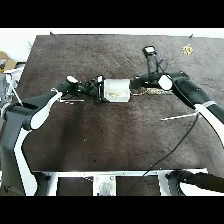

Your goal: Fold the box and place the chain.

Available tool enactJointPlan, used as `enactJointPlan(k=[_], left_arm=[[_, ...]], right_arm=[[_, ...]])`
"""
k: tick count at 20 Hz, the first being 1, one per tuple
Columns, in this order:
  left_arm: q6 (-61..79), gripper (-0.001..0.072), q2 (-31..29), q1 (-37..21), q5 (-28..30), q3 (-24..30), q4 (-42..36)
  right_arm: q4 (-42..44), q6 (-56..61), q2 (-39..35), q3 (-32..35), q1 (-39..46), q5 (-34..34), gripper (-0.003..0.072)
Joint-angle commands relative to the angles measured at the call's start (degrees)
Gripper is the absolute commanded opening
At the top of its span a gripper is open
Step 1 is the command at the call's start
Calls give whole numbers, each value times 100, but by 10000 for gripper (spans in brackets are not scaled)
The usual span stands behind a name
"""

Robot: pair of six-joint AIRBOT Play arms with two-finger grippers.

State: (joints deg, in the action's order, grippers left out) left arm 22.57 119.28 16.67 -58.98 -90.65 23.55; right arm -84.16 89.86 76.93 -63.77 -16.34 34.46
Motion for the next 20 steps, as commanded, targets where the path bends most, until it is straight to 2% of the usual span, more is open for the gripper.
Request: enactJointPlan(k=[1,2,3,4,5,6,12,16,17,19,20], left_arm=[[0,269,0,0,0,0,-2],[0,269,0,0,-2,0,0],[0,269,0,0,0,0,0],[0,269,0,0,0,0,0],[0,269,0,0,0,0,0],[0,269,0,0,0,0,0],[0,269,0,0,0,0,0],[0,269,0,0,0,0,-2],[0,269,0,0,0,0,0],[0,269,0,0,0,0,0],[0,269,0,0,0,0,0]], right_arm=[[44,890,-299,870,579,-151,350],[273,1058,-280,1207,767,-555,351],[675,1062,-240,1502,920,-1060,395],[1150,1014,-170,1759,1019,-1635,530],[1467,975,-79,1912,1029,-2092,519],[1641,977,48,1939,1001,-2365,439],[2238,1027,986,1537,804,-3338,440],[2546,1047,1429,1266,809,-3412,429],[2649,1049,1491,1263,809,-3528,316],[2789,1047,1556,1261,809,-3635,317],[2787,1047,1561,1263,809,-3641,216]])
